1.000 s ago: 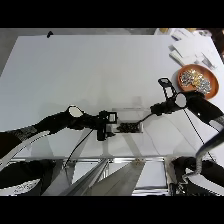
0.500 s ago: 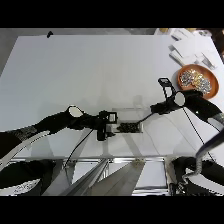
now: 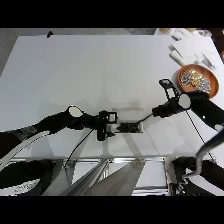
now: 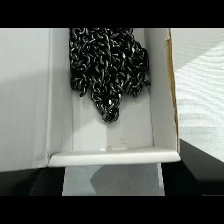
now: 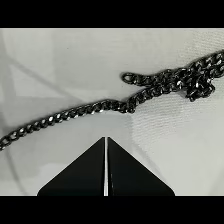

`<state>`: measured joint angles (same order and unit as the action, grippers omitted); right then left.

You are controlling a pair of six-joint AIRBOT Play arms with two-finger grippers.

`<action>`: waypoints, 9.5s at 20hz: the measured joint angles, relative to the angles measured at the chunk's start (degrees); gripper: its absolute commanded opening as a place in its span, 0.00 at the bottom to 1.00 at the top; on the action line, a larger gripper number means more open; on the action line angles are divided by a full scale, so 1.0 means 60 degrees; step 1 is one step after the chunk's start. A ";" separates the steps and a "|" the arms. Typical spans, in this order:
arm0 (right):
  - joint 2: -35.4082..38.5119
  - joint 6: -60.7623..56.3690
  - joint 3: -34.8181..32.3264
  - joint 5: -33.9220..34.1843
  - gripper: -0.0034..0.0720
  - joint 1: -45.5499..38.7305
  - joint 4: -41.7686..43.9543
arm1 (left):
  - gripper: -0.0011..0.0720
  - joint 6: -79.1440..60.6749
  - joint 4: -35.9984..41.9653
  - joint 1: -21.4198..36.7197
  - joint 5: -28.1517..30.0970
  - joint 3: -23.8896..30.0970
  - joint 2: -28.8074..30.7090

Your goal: Fold the box and place the chain.

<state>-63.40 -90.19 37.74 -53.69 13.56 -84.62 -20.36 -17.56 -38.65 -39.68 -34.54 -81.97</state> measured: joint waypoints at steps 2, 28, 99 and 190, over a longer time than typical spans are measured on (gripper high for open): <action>0.0197 0.0007 0.0000 0.0036 0.39 0.0000 -0.0011 | 0.20 0.0000 0.0000 0.0000 0.0000 0.0000 0.0000; -0.1002 -0.0991 -0.0011 0.1045 0.27 0.0000 -0.0608 | 0.20 0.0000 0.0000 0.0000 0.0000 0.0000 0.0000; 0.3381 0.5847 0.0743 -0.1625 0.07 0.1042 0.6790 | 0.20 0.0000 0.0004 0.0000 0.0000 0.0000 0.0000; 0.0171 0.9672 0.0674 -0.0510 0.46 0.4033 0.3599 | 0.20 0.0000 0.0004 0.0000 0.0000 0.0000 0.0000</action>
<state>-62.37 -32.16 41.78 -56.75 37.76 -63.02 -20.36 -17.54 -38.65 -39.68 -34.54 -81.97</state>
